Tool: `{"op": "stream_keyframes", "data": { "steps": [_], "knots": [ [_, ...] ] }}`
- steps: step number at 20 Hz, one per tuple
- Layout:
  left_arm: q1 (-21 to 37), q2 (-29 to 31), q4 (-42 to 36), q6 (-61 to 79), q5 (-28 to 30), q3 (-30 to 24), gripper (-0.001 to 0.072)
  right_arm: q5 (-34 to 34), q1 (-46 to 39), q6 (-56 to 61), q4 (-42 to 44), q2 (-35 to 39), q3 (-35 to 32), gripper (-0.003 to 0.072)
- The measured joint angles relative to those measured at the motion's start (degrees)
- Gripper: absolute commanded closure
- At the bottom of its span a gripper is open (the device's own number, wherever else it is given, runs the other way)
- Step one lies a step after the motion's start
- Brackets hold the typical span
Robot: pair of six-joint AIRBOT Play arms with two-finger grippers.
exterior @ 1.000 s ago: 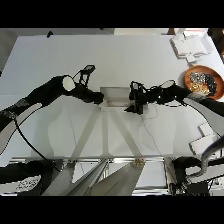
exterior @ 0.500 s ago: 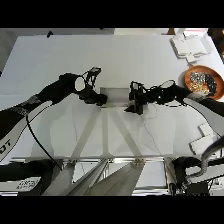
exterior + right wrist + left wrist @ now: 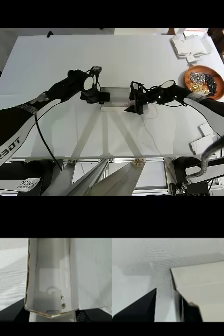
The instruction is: Fold the box and place the chain.
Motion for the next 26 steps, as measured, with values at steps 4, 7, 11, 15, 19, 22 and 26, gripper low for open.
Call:
{"op": "stream_keyframes", "data": {
  "steps": [4, 7, 11, 15, 19, 22, 26],
  "knots": [
    [-1.6, -2.0, 0.6, -6.0, -0.9, 0.7, 0.0437, 0.0, 0.0, 0.0, 0.0, 0.0, 0.0, 0.0288],
    [-2.3, -2.6, 1.1, -8.2, -0.2, 0.8, 0.0701, 0.2, 0.0, 0.0, 0.2, 0.0, 0.0, 0.0288],
    [-2.6, -2.9, 1.0, -9.4, 0.0, 0.9, 0.0702, 0.1, 0.0, -0.1, 0.1, 0.0, 0.0, 0.0288],
    [-2.6, -3.0, 0.8, -9.7, 0.9, 0.9, 0.0419, 0.0, 0.0, 0.0, 0.0, 0.0, 0.0, 0.0288],
    [-1.7, -1.0, 0.7, -5.9, -1.4, 0.9, 0.035, 0.0, 0.0, 0.0, 0.0, 0.0, 0.0, 0.0288],
    [0.0, 3.2, 0.7, -2.4, -3.0, 0.9, 0.035, 0.0, 0.0, 0.0, 0.0, 0.0, 0.0, 0.0288],
    [2.4, 10.5, 0.6, 4.2, -5.4, 0.9, 0.0353, 0.0, 0.0, 0.0, 0.0, 0.0, 0.0, 0.0288]
  ]
}}
